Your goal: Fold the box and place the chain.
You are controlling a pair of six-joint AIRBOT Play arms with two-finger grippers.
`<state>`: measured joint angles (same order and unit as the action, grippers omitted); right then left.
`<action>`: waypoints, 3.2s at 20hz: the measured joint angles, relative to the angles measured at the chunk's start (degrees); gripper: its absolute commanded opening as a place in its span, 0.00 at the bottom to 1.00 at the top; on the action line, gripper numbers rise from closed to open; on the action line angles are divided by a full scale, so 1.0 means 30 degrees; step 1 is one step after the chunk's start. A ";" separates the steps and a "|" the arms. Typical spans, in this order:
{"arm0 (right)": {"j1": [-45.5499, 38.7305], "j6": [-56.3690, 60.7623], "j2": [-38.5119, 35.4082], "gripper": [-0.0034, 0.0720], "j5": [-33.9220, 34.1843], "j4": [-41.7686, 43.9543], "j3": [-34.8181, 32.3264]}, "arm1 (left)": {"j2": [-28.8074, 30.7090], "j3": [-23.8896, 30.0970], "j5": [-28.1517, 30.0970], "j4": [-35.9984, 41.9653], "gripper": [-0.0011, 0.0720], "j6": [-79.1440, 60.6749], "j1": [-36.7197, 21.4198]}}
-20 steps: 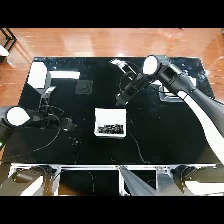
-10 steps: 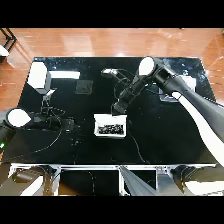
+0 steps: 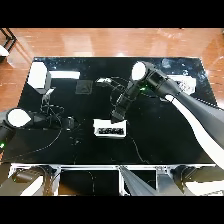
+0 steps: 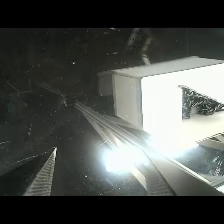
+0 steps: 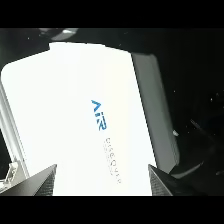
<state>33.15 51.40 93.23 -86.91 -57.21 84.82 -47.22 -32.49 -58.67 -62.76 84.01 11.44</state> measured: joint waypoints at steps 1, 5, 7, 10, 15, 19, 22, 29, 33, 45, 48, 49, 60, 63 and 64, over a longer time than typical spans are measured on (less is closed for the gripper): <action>0.0058 0.0073 0.0015 0.97 -0.0102 -0.0015 0.0000 | 0.0000 0.0000 0.0036 0.0000 0.88 0.0000 0.0000; 0.0444 0.0437 0.0022 0.97 -0.0321 -0.0612 -0.0321 | 0.0000 0.0000 0.0080 0.0000 0.88 0.0000 0.0000; 0.0641 0.0663 0.0022 0.88 -0.0342 -0.0874 -0.0437 | 0.0000 0.0000 0.0102 -0.0015 0.88 0.0000 0.0000; 0.0860 0.0925 0.0022 0.88 -0.0270 -0.1297 -0.0539 | 0.0000 0.0000 0.0131 -0.0036 0.88 0.0000 0.0000; 0.1297 0.1559 -0.0044 0.79 -0.0102 -0.2659 -0.0576 | 0.0000 0.0000 0.0131 -0.0051 0.88 0.0000 0.0000; 0.1443 0.1727 -0.0299 0.58 0.0153 -0.3038 -0.0576 | 0.0000 -0.0007 0.0138 -0.0066 0.88 0.0000 0.0000; 0.1515 0.1741 -0.0430 0.45 0.0364 -0.3177 -0.0576 | 0.0000 -0.0007 0.0146 -0.0066 0.88 0.0000 0.0000; 0.2062 0.1938 -0.0495 0.44 0.0896 -0.3264 -0.0576 | 0.0000 0.0000 0.0146 -0.0073 0.88 0.0007 0.0000; 0.2222 0.2331 -0.0495 0.39 0.1231 -0.3315 -0.0576 | 0.0000 0.0000 0.0146 -0.0073 0.88 0.0007 0.0000; 0.2652 0.2987 -0.0525 0.36 0.1282 -0.3752 -0.0576 | 0.0000 0.0000 0.0131 -0.0073 0.88 0.0007 -0.0007; 0.2994 0.3300 -0.0525 0.36 0.1260 -0.4269 -0.0568 | 0.0000 -0.0007 0.0124 -0.0073 0.88 0.0007 -0.0007; 0.3082 0.3359 -0.0525 0.36 0.1253 -0.4379 -0.0576 | 0.0000 -0.0007 0.0124 -0.0073 0.88 0.0007 0.0000; 0.3767 0.3803 -0.0517 0.40 0.1195 -0.4954 -0.0576 | 0.0000 0.0007 0.0124 -0.0379 0.88 0.0007 0.0000; 0.3825 0.3883 -0.0517 0.40 0.1195 -0.4976 -0.0576 | 0.0000 0.0000 0.0124 -0.0423 0.88 0.0007 0.0000; 0.3840 0.3891 -0.0517 0.40 0.1195 -0.4983 -0.0576 | 0.0000 0.0000 0.0124 -0.0430 0.88 0.0007 0.0000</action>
<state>44.66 63.07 91.68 -83.33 -72.16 83.09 -47.22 -32.49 -58.30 -64.05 84.03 11.44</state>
